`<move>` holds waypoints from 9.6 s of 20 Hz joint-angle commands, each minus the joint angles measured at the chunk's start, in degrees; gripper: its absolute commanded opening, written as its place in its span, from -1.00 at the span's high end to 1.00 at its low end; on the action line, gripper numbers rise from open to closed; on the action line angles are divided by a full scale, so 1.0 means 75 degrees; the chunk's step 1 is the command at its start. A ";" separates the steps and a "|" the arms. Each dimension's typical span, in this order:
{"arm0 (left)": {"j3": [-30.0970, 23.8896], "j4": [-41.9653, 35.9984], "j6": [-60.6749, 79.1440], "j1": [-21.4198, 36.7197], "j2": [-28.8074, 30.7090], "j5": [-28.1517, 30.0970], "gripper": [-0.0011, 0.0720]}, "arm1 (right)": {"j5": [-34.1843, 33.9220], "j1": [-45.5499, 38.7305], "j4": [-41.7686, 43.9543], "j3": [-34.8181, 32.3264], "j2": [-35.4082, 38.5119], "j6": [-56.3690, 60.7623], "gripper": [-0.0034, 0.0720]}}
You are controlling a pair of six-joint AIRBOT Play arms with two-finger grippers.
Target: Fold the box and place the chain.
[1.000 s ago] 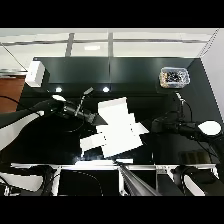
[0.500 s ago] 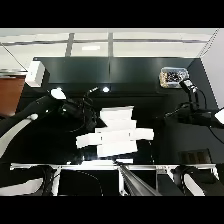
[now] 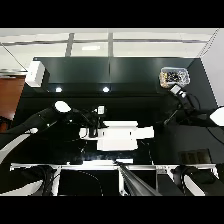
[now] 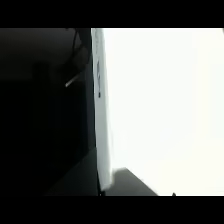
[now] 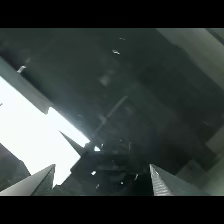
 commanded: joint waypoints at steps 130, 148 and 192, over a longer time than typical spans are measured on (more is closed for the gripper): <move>0.0463 0.3331 -0.3506 0.0597 0.1821 -0.0688 -0.15 | -0.2640 0.3005 0.4118 -0.1498 -0.2987 -0.6685 -0.33; -0.1183 -0.1061 -0.5135 -0.0944 0.1207 0.3448 0.89 | -0.2646 0.3005 0.4118 -0.1498 -0.2987 -0.6685 -0.33; -0.1862 0.0344 -0.2043 -0.0714 0.2008 0.1131 0.38 | -0.2649 0.3005 0.4118 -0.1498 -0.2987 -0.6685 -0.33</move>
